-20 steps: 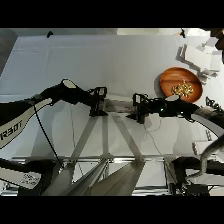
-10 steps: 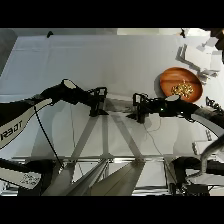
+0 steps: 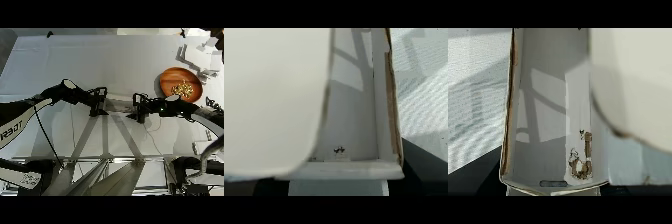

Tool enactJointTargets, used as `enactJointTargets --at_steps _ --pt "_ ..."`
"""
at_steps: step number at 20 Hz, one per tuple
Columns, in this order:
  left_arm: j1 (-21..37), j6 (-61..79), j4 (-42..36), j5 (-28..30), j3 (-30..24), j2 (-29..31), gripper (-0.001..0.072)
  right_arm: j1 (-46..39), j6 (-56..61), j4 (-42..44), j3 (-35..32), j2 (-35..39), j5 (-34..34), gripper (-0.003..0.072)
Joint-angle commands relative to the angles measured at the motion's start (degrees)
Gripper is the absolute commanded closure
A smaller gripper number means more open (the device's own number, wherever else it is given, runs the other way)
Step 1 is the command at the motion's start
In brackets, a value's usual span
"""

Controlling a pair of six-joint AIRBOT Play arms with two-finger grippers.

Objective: Fold the box and place the chain.

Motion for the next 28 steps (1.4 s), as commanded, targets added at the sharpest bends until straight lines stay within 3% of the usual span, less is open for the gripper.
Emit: enactJointTargets --at_steps 1,9,11,18,28 --pt "0.0 0.0 0.0 0.0 0.1 0.0 0.0277 0.0 0.0 0.5 0.0 0.0 0.0 0.0179" --pt "0.0 0.0 0.0 0.1 0.1 0.0 0.0277 0.0 0.0 0.5 0.0 0.0 3.7 0.0166" --pt "0.0 0.0 0.0 0.0 0.1 0.0 0.0277 0.0 0.0 0.4 0.0 0.0 2.6 -0.0021" --pt "0.0 0.0 0.0 0.0 0.1 0.0 0.0277 0.0 4.1 -7.9 0.0 2.9 0.8 -0.0018" --pt "0.0 0.0 0.0 0.0 0.1 0.0 0.0277 0.0 30.5 -34.2 0.0 16.2 -1.4 0.0008"
